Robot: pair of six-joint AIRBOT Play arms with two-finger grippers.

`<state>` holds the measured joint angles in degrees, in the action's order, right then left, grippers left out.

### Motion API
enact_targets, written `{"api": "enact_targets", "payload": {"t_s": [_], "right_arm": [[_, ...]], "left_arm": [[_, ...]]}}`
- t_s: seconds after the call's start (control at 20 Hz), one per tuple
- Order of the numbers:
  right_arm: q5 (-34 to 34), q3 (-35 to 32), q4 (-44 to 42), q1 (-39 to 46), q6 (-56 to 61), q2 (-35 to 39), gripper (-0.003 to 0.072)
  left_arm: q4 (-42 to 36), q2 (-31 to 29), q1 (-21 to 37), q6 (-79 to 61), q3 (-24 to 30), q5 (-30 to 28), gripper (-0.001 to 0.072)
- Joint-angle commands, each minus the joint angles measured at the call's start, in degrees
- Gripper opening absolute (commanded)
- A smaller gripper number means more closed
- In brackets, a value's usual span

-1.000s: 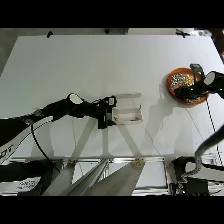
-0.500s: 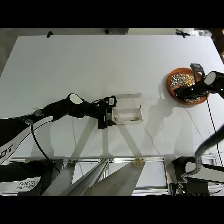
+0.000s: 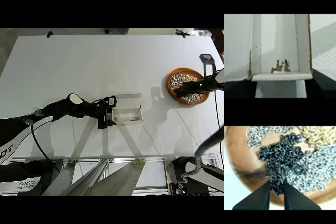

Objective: Fold the box and place the chain.

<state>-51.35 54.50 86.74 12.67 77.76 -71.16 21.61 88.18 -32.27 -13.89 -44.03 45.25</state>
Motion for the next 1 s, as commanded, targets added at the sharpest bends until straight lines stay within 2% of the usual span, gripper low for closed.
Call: {"api": "enact_targets", "payload": {"t_s": [0.0, 0.25, 0.55, 0.95], "right_arm": [[-2.34, 0.02, -0.22, 0.00, -0.28, 4.35, 0.0008], [-6.82, 0.00, -2.64, -1.09, -2.03, 9.25, 0.0007], [-9.55, 0.00, -2.99, -8.72, -2.89, 15.82, 0.0007], [-14.27, 0.00, -3.02, -15.54, -2.82, 19.39, 0.0007]], "left_arm": [[0.00, -0.04, 0.04, -0.02, 0.02, -0.02, 0.0366], [0.00, -0.04, 0.04, -0.02, 0.02, -0.02, 0.0366], [0.00, -0.04, 0.04, -0.02, 0.02, -0.02, 0.0366], [0.00, -0.04, 0.04, -0.02, 0.02, -0.02, 0.0366]]}}
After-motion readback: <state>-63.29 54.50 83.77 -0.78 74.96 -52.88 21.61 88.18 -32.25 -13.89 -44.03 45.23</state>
